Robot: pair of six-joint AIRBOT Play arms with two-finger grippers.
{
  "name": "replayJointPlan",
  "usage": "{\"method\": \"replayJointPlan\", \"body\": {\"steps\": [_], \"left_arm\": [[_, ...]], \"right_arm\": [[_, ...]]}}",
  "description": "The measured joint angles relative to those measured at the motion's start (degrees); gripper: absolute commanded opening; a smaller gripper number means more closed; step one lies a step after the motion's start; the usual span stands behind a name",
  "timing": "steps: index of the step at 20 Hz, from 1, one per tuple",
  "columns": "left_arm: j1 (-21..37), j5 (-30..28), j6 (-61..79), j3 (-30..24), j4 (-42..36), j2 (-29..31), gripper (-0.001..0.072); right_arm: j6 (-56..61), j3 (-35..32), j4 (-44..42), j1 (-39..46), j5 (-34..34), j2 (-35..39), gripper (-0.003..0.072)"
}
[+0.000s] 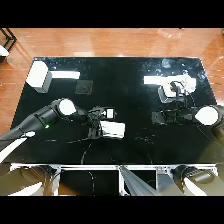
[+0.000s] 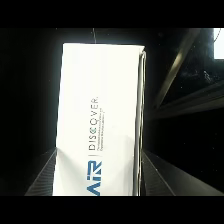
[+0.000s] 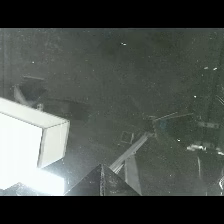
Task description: Fold the box and place the chain.
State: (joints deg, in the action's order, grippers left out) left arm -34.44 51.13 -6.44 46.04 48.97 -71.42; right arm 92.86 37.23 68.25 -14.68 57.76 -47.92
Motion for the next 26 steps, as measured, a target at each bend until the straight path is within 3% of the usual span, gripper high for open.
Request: {"method": "replayJointPlan", "body": {"steps": [26], "left_arm": [[0.07,-0.17,-1.36,0.00,0.00,-0.07,0.0615]], "right_arm": [[-0.02,0.00,-0.02,0.00,-0.20,0.00,0.0018]]}}
